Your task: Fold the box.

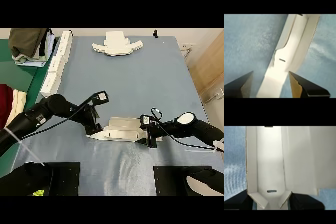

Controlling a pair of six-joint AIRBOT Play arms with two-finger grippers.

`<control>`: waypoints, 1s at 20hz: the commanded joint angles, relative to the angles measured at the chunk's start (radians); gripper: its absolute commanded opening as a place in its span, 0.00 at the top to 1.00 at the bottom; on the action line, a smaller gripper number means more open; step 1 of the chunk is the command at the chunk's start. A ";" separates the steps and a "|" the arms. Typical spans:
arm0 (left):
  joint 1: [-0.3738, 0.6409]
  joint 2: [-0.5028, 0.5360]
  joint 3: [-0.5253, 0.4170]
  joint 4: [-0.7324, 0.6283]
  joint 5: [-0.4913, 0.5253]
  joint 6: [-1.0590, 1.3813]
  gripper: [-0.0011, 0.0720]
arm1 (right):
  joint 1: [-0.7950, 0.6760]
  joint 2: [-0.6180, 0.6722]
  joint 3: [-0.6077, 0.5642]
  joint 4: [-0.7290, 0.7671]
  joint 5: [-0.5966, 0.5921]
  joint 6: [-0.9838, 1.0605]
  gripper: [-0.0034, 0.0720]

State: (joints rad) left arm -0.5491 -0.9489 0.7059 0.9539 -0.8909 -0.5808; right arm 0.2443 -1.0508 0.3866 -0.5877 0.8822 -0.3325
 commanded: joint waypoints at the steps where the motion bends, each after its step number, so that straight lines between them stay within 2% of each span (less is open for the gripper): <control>1: 0.033 0.104 0.001 0.063 -0.113 -0.262 0.12 | 0.000 0.001 0.001 0.000 0.000 0.000 0.16; 2: 0.027 0.117 0.002 0.048 -0.138 -0.304 0.29 | 0.000 0.001 0.001 0.000 0.000 0.000 0.16; 4: 0.003 0.120 0.002 -0.006 -0.189 -0.312 0.47 | 0.000 0.001 0.001 0.000 0.000 0.000 0.16; 5: -0.012 0.117 0.002 -0.029 -0.205 -0.343 0.90 | 0.000 0.001 0.001 0.000 0.000 0.000 0.16; 6: -0.029 0.112 0.002 -0.052 -0.209 -0.383 0.97 | 0.000 0.001 0.001 0.000 0.000 0.000 0.16; 9: -0.056 0.068 0.002 -0.171 -0.178 -0.484 0.97 | 0.000 0.001 0.001 0.000 0.000 0.000 0.16; 12: -0.054 -0.040 0.041 -0.321 -0.131 -0.483 0.97 | 0.000 0.001 0.001 0.000 0.000 0.000 0.16; 16: -0.054 -0.223 0.154 -0.369 -0.103 -0.483 0.97 | 0.000 0.000 0.001 0.000 0.000 0.000 0.16; 20: -0.048 -0.306 0.241 -0.429 -0.024 -0.483 0.97 | 0.000 0.001 0.001 0.000 0.000 0.000 0.16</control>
